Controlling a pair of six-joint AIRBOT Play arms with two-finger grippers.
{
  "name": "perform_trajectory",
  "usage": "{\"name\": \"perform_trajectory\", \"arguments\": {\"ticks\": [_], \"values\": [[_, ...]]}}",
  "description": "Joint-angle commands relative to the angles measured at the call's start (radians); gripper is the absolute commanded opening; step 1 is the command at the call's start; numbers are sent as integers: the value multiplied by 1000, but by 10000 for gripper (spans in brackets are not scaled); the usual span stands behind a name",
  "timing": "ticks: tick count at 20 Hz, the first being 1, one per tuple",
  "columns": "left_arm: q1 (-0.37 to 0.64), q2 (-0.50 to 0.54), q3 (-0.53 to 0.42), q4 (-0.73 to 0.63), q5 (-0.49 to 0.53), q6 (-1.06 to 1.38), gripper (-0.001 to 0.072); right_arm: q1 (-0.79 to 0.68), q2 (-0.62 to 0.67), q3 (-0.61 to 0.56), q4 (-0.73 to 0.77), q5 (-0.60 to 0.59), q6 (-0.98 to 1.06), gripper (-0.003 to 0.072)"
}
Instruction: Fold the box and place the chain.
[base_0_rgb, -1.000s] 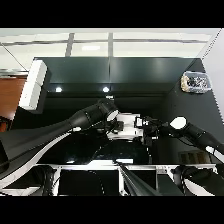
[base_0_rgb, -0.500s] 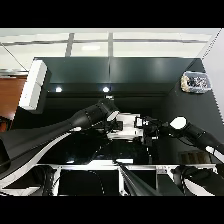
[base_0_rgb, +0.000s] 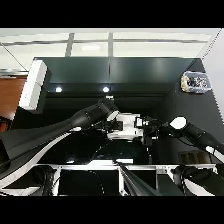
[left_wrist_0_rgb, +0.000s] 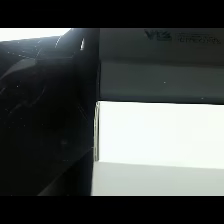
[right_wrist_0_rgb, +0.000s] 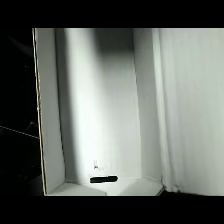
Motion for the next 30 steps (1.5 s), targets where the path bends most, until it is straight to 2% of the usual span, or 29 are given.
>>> {"name": "perform_trajectory", "arguments": {"ticks": [1,19,20,21,22,26,30], "values": [[0,0,0,1,13,0,33,0,0,1,0,0,0,234],[0,-1,0,-27,13,-1,33,0,0,1,1,3,0,236],[0,0,0,-27,12,-1,33,0,0,1,1,0,0,341],[0,0,0,-27,10,0,34,0,0,1,0,0,1,558],[0,0,0,-27,-3,0,33,0,0,2,0,0,1,663],[2,0,0,-27,-3,-13,34,0,14,31,-11,46,5,662],[11,0,0,-27,-5,-13,34,-5,78,63,-196,66,96,661]]}}
